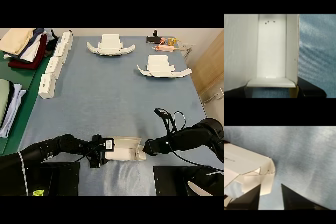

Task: Fold the box.

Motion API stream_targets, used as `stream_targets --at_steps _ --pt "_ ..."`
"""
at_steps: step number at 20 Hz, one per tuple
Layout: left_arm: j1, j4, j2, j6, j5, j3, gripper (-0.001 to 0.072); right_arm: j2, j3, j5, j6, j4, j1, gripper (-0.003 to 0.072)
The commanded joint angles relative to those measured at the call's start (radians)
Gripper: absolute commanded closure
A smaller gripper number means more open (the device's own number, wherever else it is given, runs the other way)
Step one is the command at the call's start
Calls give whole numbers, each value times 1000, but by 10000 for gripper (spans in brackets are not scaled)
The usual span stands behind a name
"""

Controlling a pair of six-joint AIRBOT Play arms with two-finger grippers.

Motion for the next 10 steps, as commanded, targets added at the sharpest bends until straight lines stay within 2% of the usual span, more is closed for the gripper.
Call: stream_targets --at_steps 1,6,8,10 --pt "-1 0 0 0 0 0 178 4 6 17 -8 34 0 240" --pt "-1 0 0 0 0 0 178 -41 5 35 -19 35 1 245" --pt "-1 0 0 0 0 0 178 -69 5 45 -42 50 16 324" --pt "-1 0 0 0 0 0 178 -89 6 62 -49 55 46 324"
